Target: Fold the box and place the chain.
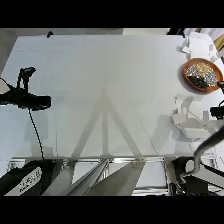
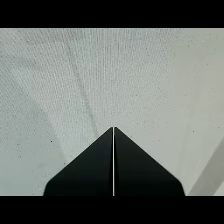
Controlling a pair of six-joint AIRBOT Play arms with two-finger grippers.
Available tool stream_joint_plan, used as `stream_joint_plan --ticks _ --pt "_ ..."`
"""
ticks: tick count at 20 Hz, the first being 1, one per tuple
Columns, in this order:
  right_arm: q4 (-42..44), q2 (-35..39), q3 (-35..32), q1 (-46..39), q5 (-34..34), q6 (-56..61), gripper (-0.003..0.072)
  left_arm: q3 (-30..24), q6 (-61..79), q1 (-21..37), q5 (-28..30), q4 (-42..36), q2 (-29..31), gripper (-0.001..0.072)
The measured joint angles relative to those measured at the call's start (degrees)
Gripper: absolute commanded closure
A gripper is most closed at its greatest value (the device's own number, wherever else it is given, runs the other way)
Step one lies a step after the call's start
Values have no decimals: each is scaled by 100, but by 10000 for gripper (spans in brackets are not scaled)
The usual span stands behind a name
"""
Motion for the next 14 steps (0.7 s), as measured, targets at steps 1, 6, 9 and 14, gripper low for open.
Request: stream_joint_plan --ticks 1,6,9,14 --pt "-31 -33 0 0 -33 -13 283 0 0 0 0 0 0 699" --pt "-101 -264 0 -168 127 -42 568 0 0 0 0 0 0 699" --pt "-17 -378 0 -396 144 -66 668 0 0 0 0 0 0 699" --pt "761 -365 0 -466 72 -673 671 0 0 0 0 -2 0 699"
